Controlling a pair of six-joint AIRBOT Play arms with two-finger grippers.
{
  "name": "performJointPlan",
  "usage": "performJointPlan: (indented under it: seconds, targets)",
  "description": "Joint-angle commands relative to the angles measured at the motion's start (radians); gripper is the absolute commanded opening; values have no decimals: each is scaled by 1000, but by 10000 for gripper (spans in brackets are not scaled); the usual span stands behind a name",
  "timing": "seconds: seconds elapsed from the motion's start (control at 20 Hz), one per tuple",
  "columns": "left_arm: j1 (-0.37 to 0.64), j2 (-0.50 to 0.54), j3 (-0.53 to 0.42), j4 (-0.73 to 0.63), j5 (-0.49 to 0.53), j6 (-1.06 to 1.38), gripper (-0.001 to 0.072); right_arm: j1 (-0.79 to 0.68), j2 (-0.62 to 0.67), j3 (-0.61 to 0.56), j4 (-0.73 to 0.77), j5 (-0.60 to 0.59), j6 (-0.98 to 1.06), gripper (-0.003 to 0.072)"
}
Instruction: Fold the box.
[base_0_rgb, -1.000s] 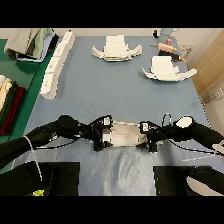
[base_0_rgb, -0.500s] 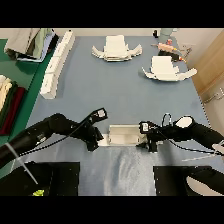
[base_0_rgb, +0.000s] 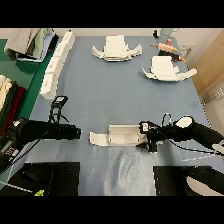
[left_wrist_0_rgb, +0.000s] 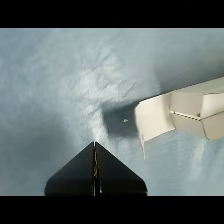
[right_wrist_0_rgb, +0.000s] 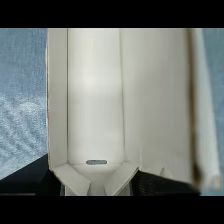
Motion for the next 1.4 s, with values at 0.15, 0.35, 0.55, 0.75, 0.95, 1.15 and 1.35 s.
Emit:
performJointPlan:
  seconds: [0.15, 0.35, 0.55, 0.75, 0.95, 1.15, 1.35]
  targets:
    - [-59, -137, -123, -255, 201, -24, 15, 1, 0, 0, 0, 1, 0, 510]
    - [-201, -246, -123, -355, 381, -25, 15, 1, 0, 0, 0, 0, 0, 510]
    - [-316, -285, -120, -423, 487, -25, 16, 1, 0, 0, 0, 0, 0, 510]
    - [-332, -285, -88, -464, 483, -25, 17, 1, 0, 0, 0, 1, 0, 510]
    - [-328, -285, -42, -452, 494, -20, 18, 1, 0, 1, 0, 0, 0, 510]
    - [-328, -286, -32, -464, 494, -17, 353, 1, 0, 1, 0, 0, 0, 510]
    - [-328, -286, -31, -463, 494, -17, 346, 1, 0, 1, 0, 0, 0, 510]
